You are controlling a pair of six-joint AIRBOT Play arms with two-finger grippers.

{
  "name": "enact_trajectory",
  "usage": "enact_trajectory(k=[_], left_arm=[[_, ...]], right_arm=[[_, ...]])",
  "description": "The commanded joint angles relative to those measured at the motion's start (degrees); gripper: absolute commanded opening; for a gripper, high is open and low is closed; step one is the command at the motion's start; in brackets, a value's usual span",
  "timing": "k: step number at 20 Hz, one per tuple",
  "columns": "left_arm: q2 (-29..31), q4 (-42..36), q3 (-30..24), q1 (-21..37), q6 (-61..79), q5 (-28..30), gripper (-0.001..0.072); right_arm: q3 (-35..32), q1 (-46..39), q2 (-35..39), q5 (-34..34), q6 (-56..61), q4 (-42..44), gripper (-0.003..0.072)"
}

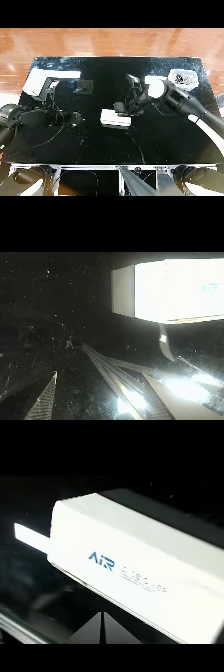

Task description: Fold the box and place the chain.

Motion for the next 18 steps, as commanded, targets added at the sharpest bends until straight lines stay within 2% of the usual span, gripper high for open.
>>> enact_trajectory(k=[1, 9, 13, 18], left_arm=[[0.0, -0.4, 0.0, 0.0, 0.0, 0.0, 0.0616], [0.0, -1.1, 0.0, 0.0, 0.0, 0.0, 0.0616], [0.0, -1.1, 0.0, 0.0, 0.0, 0.0, 0.0616], [0.0, -1.1, 0.0, 0.0, 0.0, 0.0, 0.0616]], right_arm=[[-8.8, -0.3, 0.8, -11.0, -0.2, 15.5, 0.0031], [-8.9, -2.8, 0.6, -10.1, -0.1, 11.4, 0.0031], [-8.9, -2.6, -1.4, -6.4, -0.1, 9.2, 0.0031], [-8.9, -2.7, -2.7, -6.5, -1.4, 10.1, 0.0031]])
